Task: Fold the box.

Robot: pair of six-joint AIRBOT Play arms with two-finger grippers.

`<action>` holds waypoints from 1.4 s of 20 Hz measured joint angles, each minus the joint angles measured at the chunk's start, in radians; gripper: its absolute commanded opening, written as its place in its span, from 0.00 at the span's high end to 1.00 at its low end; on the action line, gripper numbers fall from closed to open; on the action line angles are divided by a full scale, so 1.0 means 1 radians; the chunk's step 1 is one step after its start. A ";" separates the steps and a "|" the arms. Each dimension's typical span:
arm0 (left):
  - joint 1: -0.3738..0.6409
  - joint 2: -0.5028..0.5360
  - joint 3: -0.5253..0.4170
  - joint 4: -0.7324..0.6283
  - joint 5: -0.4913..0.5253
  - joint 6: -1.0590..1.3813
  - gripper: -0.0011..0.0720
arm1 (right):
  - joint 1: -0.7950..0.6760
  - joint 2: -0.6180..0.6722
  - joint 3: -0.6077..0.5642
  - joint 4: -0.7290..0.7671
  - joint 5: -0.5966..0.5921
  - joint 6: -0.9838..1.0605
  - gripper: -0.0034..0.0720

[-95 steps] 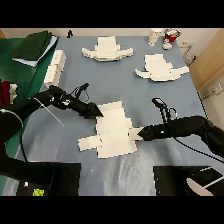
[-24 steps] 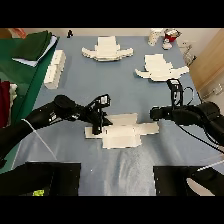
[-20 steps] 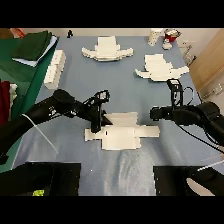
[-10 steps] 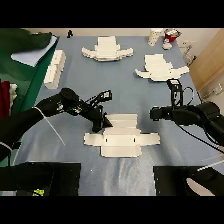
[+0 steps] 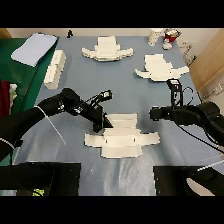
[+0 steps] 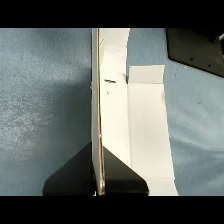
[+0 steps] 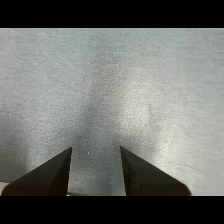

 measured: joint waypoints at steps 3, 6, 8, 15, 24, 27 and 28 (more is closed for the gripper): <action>0.000 0.000 -0.008 0.000 -0.021 -0.008 0.97 | 0.000 0.000 0.000 0.007 -0.001 0.000 0.42; 0.000 0.000 -0.026 -0.002 -0.037 -0.013 0.97 | 0.000 0.000 0.000 0.015 -0.004 0.000 0.42; 0.000 0.000 -0.034 -0.002 -0.039 -0.014 0.97 | 0.000 0.000 0.000 0.023 -0.007 0.000 0.42; 0.000 0.000 -0.043 0.000 -0.032 -0.014 0.97 | 0.001 0.002 0.001 0.199 -0.126 -0.001 0.95; 0.000 0.000 -0.043 0.003 -0.028 -0.014 0.97 | 0.327 0.080 0.000 0.308 -0.414 0.071 0.95; 0.000 0.000 -0.043 0.004 -0.027 -0.014 0.97 | 0.603 0.100 -0.006 0.208 -0.383 0.176 0.55; 0.000 0.000 -0.043 0.004 -0.027 -0.014 0.97 | 0.702 0.097 -0.010 0.157 -0.359 0.196 0.17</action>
